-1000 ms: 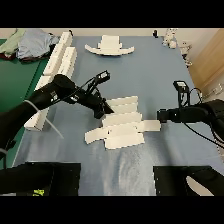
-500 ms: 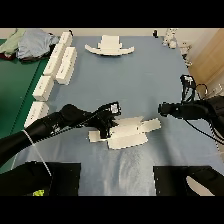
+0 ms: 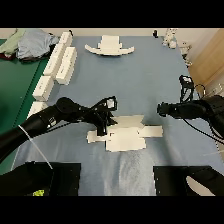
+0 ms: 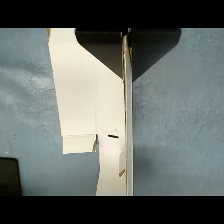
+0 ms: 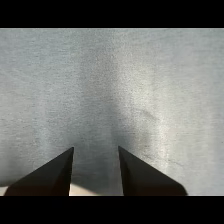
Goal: Fold the box.
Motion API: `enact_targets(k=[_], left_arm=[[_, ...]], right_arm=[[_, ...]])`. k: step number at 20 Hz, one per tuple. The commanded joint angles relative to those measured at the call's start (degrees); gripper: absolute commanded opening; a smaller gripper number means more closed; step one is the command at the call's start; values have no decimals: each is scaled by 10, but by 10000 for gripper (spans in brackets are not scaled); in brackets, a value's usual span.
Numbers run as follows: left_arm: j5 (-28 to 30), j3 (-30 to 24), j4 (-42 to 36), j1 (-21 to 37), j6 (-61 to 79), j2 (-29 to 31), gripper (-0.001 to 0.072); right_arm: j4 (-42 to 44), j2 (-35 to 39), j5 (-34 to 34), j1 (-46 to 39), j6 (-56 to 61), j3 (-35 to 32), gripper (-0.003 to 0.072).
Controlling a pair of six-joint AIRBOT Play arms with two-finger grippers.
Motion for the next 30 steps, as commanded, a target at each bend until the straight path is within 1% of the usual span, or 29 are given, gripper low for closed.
enact_targets(k=[1, 5, 9, 15, 17, 23, 26, 27, 28, 30], left_arm=[[-93, 23, -1, 35, -21, 0, 10], [-82, 1, 0, 32, -24, -6, 11], [-58, -22, 0, 32, -22, -23, 12], [-59, -26, 2, 26, -23, -45, 12], [-65, -28, 3, 22, -23, -48, 13], [-123, -28, 5, 22, -25, -48, 13], [-121, -28, 5, 22, -24, -48, 13], [-119, -28, 5, 22, -24, -48, 13], [-119, -28, 5, 22, -25, -48, 13], [-117, -28, 5, 22, -25, -48, 13]], right_arm=[[2, -1, 0, 0, 1, 1, 443], [2, -1, 0, 0, 1, 1, 443], [3, -1, 2, 0, 1, 1, 443], [4, -1, 1, 0, 1, 1, 443], [5, -1, 1, 0, 1, 1, 443], [9, -1, 0, 0, 1, 1, 442], [15, -1, -2, 0, 1, 1, 442], [20, -1, -5, 0, 1, 1, 430], [30, -1, -10, 0, 0, 1, 365], [50, 0, -25, 0, -4, 1, 190]])
